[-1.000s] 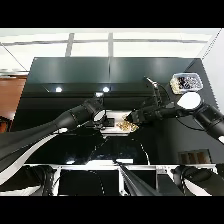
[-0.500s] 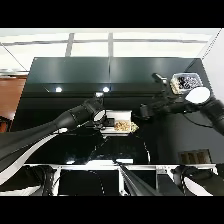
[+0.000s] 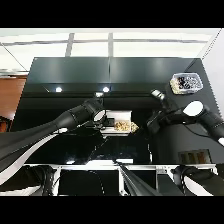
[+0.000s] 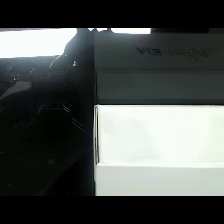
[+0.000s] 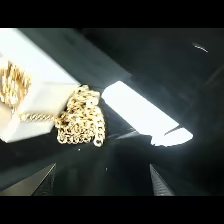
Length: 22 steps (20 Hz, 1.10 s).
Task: Fold the box and place the chain.
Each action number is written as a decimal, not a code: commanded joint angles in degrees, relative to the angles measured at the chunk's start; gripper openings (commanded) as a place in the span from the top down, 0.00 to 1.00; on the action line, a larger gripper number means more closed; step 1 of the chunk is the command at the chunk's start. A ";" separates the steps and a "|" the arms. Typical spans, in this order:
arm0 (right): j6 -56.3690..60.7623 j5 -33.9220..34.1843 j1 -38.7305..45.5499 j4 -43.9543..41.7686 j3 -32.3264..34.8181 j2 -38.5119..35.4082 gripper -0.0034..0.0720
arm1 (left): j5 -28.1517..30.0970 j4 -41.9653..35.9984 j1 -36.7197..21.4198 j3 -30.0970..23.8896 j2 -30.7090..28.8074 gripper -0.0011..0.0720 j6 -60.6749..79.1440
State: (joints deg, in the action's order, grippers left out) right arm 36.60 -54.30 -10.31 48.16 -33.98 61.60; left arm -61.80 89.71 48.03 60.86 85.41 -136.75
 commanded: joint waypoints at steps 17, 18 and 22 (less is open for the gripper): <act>-43.45 23.96 -12.33 -11.63 5.20 6.88 0.35 | 0.04 -0.02 0.02 0.00 0.00 0.95 0.02; -42.42 23.80 -12.33 -11.61 5.20 6.86 0.57 | 0.04 -0.02 0.00 0.00 0.00 0.95 0.02; -30.45 23.10 -12.31 -11.32 5.18 6.38 0.93 | 0.04 -0.02 0.02 0.00 0.00 0.95 0.02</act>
State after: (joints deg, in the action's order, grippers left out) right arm -1.61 -30.92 -22.57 37.04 -28.82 68.31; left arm -61.71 89.69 48.03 60.86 85.41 -136.70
